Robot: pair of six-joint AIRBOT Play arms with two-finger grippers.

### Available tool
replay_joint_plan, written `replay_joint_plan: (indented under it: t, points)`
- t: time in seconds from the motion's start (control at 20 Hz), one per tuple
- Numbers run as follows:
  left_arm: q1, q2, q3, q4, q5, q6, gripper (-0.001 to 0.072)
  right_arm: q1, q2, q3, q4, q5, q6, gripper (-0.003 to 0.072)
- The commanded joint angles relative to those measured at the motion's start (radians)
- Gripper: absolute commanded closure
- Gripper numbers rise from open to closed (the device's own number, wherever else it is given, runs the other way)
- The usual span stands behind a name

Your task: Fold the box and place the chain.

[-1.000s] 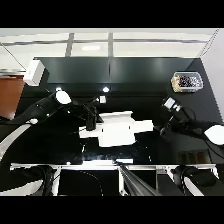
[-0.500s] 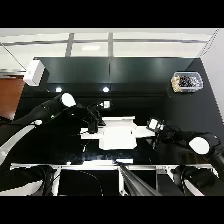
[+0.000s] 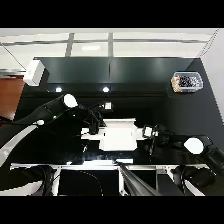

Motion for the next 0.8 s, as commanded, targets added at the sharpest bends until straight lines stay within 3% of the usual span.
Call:
replay_joint_plan:
  t: [0.0,0.15,0.45,0.75]
  points:
    - [-0.002,-0.001,0.000,0.007,0.003,0.000,0.0685,0.019,-0.048,-0.001,0.062,0.026,-0.091,0.0054]
    - [-0.002,-0.001,0.000,0.007,0.003,0.000,0.0685,0.087,-0.082,-0.001,0.069,-0.007,-0.094,0.0054]
    - [-0.002,-0.001,0.000,0.007,0.003,0.000,0.0685,0.235,-0.118,-0.001,0.087,-0.215,-0.102,0.0054]
    - [-0.002,-0.001,0.000,0.007,0.003,0.000,0.0685,0.291,-0.119,-0.001,0.087,-0.240,-0.100,0.0055]
